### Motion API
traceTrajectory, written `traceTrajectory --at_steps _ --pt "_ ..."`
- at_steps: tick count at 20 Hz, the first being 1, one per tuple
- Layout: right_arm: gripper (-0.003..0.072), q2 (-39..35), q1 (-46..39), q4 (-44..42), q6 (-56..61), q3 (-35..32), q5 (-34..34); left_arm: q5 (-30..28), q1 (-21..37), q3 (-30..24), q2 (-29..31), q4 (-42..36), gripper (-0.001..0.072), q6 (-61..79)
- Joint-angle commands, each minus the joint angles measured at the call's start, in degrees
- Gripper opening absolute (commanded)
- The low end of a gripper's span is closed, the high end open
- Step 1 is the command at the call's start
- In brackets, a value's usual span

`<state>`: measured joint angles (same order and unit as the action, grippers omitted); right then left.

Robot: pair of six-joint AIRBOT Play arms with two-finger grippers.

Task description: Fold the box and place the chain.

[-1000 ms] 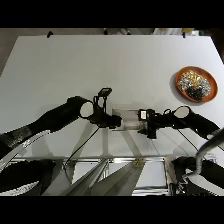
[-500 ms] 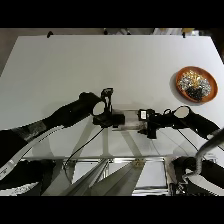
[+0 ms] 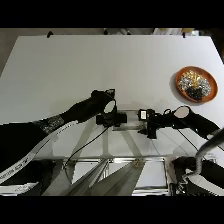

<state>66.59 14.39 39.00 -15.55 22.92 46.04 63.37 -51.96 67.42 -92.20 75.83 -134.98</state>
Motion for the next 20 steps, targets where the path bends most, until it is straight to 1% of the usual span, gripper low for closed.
traceTrajectory --at_steps 1,2,3,4,6,7,8,11,12,13,14,15,17,18,19,20 --pt "0.0395 0.0 0.0 0.0 0.0 0.0 0.0 2.6 -0.3 0.4 -0.9 3.0 0.0197 -1.8" --pt "0.0395 0.0 0.0 0.0 0.0 0.0 0.0 3.2 -0.3 0.4 -0.9 3.2 0.0196 -1.8" --pt "0.0395 0.0 0.0 0.0 0.0 0.0 0.0 3.4 -0.3 0.4 -0.9 3.3 0.0172 -1.8" --pt "0.0395 0.0 0.0 0.0 0.0 0.0 0.0 3.3 -0.5 0.4 -0.9 3.3 0.0127 -1.8" --pt "0.0395 0.0 0.0 0.0 0.0 0.0 0.0 3.3 -1.0 0.4 -1.0 3.8 0.0124 -1.8" --pt "0.0395 0.0 0.0 0.0 0.0 0.0 0.0 3.4 -1.1 0.4 -1.2 3.9 0.0040 -1.8" --pt "0.0395 0.0 0.0 0.0 0.0 0.0 0.0 3.3 -1.4 0.4 -1.3 3.9 0.0002 -1.8" --pt "0.0395 0.0 0.0 0.0 0.0 0.0 0.0 3.3 -1.7 0.4 -1.4 4.3 0.0003 -1.8" --pt "0.0395 0.0 0.0 0.0 0.0 0.0 0.0 3.3 -1.7 0.4 -1.4 4.4 0.0030 -1.9" --pt "0.0395 0.0 0.0 0.0 0.0 0.0 0.0 3.3 -1.7 0.4 -1.4 4.4 0.0114 -1.9" --pt "0.0395 0.0 0.0 0.0 0.0 0.0 0.0 3.3 -1.7 0.4 -1.4 4.4 0.0237 -1.9" --pt "0.0395 0.0 0.0 0.0 0.0 0.0 0.0 3.3 -1.7 0.4 -1.4 4.4 0.0259 -1.8" --pt "0.0395 0.0 0.0 0.0 0.0 0.0 0.0 3.1 -1.7 0.4 -1.4 4.7 0.0258 -1.8" --pt "0.0395 0.0 0.0 0.0 0.0 0.0 0.0 3.0 -1.7 0.4 -1.4 4.9 0.0246 -1.8" --pt "0.0395 0.0 0.0 0.0 0.0 0.0 0.0 2.7 -1.7 0.4 -1.4 4.9 0.0197 -1.8" --pt "0.0395 0.0 0.0 0.0 0.0 0.0 0.0 2.3 -1.7 0.4 -1.4 4.8 0.0128 -1.8"
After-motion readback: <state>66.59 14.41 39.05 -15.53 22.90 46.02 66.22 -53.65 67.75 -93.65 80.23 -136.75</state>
